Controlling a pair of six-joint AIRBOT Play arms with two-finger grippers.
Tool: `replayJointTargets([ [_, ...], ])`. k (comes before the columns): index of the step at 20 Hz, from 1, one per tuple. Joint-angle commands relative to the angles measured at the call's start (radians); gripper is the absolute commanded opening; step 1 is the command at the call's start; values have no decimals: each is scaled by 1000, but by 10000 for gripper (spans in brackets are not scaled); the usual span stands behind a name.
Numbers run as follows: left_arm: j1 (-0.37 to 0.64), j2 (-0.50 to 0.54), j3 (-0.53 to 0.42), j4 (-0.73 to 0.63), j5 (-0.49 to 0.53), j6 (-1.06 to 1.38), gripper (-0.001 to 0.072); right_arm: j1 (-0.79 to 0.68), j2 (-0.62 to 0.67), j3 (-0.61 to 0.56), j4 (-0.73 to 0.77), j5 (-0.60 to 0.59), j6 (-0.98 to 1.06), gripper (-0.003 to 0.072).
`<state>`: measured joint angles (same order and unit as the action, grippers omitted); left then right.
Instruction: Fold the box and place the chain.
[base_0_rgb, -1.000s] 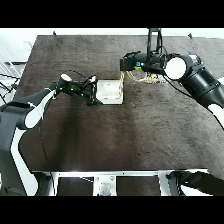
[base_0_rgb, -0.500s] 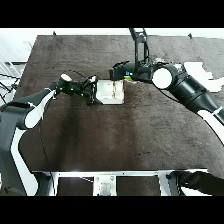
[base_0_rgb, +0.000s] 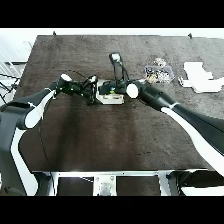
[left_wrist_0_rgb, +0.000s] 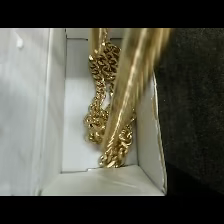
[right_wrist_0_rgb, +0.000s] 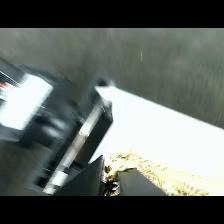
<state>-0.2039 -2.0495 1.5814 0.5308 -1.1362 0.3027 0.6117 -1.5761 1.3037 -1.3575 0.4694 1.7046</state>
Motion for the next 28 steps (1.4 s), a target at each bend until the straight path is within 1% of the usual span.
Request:
replayJointTargets([
  [1,0,1,1,0,0,0,490,-10,-84,-2,18,-15,-2,366],
  [4,0,1,1,0,-1,0,490,-33,-10,-2,-2,-6,-111,366],
  [5,0,1,1,0,-1,0,491,-47,28,-2,-31,12,-140,385],
  [6,0,1,1,0,-1,0,491,-69,69,-2,-74,47,-156,459],
  [7,0,1,1,0,0,0,491,-98,102,-2,-109,93,-178,492],
  [9,0,1,1,0,-1,0,490,-182,149,-11,-128,189,-295,502],
  [11,0,1,1,0,0,0,490,-266,155,-31,-111,234,-455,504],
  [12,0,1,1,0,0,0,491,-302,153,-48,-71,235,-555,505],
  [13,0,1,1,0,0,0,491,-337,146,-60,1,236,-673,505],
  [15,0,1,1,0,0,0,491,-406,109,-70,201,251,-967,505],
  [18,0,1,1,0,-1,0,491,-489,26,-69,529,328,-1459,506],
  [19,0,1,1,0,-1,0,491,-505,-3,-69,617,356,-1591,522],
  [20,0,1,1,1,-1,0,491,-513,-27,-67,657,375,-1672,524],
  [22,0,1,1,0,-1,0,491,-515,-87,-42,662,421,-1747,524],
  [24,0,1,1,0,-1,0,490,-513,-142,-5,662,471,-1780,524],
  [27,0,1,1,1,2,-8,491,-513,-207,54,659,479,-1822,524],
  [28,0,1,1,1,2,-8,491,-513,-224,77,659,499,-1823,524],
])
